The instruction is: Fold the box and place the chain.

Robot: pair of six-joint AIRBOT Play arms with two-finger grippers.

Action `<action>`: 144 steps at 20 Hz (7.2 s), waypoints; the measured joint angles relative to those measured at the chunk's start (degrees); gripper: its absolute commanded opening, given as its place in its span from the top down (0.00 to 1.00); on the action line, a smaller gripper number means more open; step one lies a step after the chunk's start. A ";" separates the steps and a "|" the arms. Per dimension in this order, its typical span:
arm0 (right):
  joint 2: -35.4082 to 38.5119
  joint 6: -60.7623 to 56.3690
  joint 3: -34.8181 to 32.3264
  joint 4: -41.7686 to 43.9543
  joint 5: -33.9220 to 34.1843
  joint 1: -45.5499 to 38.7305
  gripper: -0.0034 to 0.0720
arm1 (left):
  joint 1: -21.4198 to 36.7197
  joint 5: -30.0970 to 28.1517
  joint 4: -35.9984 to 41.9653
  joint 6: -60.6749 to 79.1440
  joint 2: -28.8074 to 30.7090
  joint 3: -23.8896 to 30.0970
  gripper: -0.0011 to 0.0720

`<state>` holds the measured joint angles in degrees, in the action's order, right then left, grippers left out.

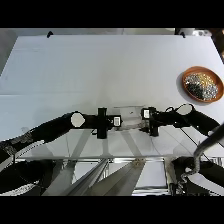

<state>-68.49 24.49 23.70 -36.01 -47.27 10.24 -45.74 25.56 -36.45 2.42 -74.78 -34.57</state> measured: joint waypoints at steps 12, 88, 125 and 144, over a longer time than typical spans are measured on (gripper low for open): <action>0.00 0.04 0.00 -0.02 -0.02 0.00 0.33 | -3.89 -4.74 3.72 0.13 -1.05 0.00 0.76; 0.00 -0.02 0.00 0.00 -0.15 -0.04 0.33 | 7.85 8.66 12.68 -61.99 4.13 1.25 0.63; 0.00 0.02 0.00 0.00 -0.02 -0.02 0.33 | 8.70 16.00 2.95 -73.05 6.99 0.85 0.30; 0.00 0.04 0.00 0.00 -0.02 -0.02 0.33 | 3.65 9.25 -1.09 -83.95 5.57 -1.99 0.29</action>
<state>-68.49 24.53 23.70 -36.01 -47.29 10.22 -42.09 34.81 -37.54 -81.54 -69.21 -36.56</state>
